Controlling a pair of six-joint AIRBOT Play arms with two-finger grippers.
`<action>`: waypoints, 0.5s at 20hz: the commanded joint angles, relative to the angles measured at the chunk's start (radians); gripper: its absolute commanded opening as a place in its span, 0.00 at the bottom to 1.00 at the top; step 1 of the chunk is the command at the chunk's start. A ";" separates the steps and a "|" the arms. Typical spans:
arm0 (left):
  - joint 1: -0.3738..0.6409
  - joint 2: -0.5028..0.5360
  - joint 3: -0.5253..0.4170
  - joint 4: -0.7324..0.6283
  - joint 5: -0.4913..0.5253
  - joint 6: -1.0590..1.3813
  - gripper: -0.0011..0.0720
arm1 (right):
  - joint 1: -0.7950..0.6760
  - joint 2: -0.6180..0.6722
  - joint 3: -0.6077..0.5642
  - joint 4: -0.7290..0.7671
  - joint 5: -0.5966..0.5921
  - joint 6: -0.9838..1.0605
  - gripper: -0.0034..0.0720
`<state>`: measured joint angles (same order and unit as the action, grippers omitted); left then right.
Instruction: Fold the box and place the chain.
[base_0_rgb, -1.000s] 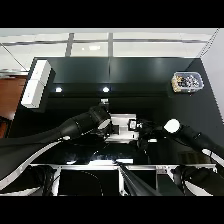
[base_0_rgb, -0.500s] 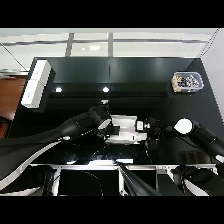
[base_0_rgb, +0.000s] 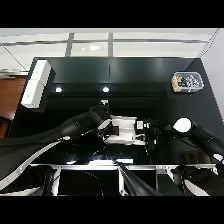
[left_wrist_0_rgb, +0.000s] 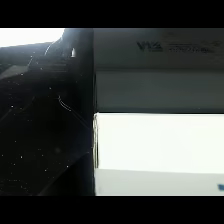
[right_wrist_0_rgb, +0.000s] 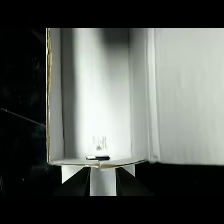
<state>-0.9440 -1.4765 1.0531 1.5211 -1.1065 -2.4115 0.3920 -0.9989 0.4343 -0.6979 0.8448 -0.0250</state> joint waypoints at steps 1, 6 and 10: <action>0.001 0.000 0.000 0.000 0.002 0.000 0.06 | 0.010 -0.014 -0.001 0.066 -0.001 0.037 0.28; 0.001 0.000 0.000 0.000 0.002 0.000 0.06 | 0.010 -0.052 -0.001 0.176 -0.028 0.056 0.28; 0.001 0.000 0.000 0.000 0.005 -0.001 0.06 | 0.015 -0.093 -0.001 0.196 -0.045 0.056 0.28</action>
